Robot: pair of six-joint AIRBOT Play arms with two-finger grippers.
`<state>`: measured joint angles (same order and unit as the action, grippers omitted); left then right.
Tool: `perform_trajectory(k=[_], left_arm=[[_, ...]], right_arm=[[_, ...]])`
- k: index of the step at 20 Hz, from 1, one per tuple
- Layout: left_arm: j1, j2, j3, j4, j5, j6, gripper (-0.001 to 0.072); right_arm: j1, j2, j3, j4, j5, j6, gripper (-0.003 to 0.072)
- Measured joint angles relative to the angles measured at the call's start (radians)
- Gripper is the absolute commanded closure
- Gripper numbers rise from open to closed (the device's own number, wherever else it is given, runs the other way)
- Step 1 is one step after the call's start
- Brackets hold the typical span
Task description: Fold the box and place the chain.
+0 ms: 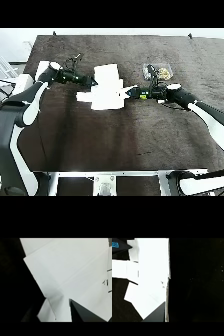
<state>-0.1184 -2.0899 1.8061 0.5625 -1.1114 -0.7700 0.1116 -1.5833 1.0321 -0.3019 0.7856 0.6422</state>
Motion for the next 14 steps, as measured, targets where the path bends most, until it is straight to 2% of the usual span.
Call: perform_trajectory(k=[14], left_arm=[[-0.011,-0.051,0.003,-0.142,-0.068,0.058,0.0224]], right_arm=[[0.0,0.0,0.0,0.0,0.005,-0.018,0.0677]])
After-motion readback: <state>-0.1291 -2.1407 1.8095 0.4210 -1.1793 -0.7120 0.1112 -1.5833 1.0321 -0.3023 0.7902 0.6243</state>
